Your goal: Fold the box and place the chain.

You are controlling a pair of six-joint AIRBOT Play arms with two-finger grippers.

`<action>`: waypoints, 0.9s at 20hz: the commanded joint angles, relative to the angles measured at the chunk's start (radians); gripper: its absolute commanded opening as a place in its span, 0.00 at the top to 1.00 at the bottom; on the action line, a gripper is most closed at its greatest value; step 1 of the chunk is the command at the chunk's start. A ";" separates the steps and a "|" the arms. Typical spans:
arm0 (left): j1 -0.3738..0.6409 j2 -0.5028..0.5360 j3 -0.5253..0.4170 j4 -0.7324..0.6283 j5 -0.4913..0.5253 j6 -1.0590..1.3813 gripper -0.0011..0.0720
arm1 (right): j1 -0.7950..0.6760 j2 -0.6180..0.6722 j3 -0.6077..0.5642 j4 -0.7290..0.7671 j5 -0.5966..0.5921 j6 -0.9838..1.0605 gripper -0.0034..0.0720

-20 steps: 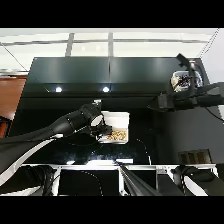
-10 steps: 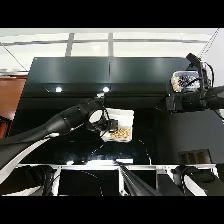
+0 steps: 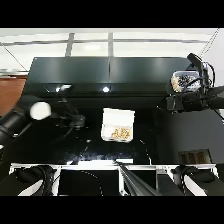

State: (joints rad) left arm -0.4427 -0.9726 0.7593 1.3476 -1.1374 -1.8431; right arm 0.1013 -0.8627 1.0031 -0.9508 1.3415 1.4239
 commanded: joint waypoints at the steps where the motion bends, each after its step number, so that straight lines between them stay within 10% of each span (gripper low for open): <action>1: 0.356 0.062 -0.219 -0.575 0.163 0.518 0.25 | 0.000 0.001 0.000 -0.003 -0.015 0.001 0.55; 4: 0.514 -0.004 -0.334 -0.980 -0.013 1.172 0.24 | 0.000 0.001 0.000 -0.003 -0.017 0.007 0.55; 5: 0.506 -0.031 -0.341 -0.992 -0.066 1.331 0.04 | 0.000 0.001 0.000 -0.004 -0.018 0.008 0.55; 18: 0.098 -0.126 -0.254 -0.685 0.295 2.131 0.01 | 0.000 0.000 0.000 -0.003 -0.049 0.010 0.55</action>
State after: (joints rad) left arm -0.2668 -1.0805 0.4957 0.6033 -0.9550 0.1577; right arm 0.1013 -0.8627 1.0031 -0.9550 1.3094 1.4330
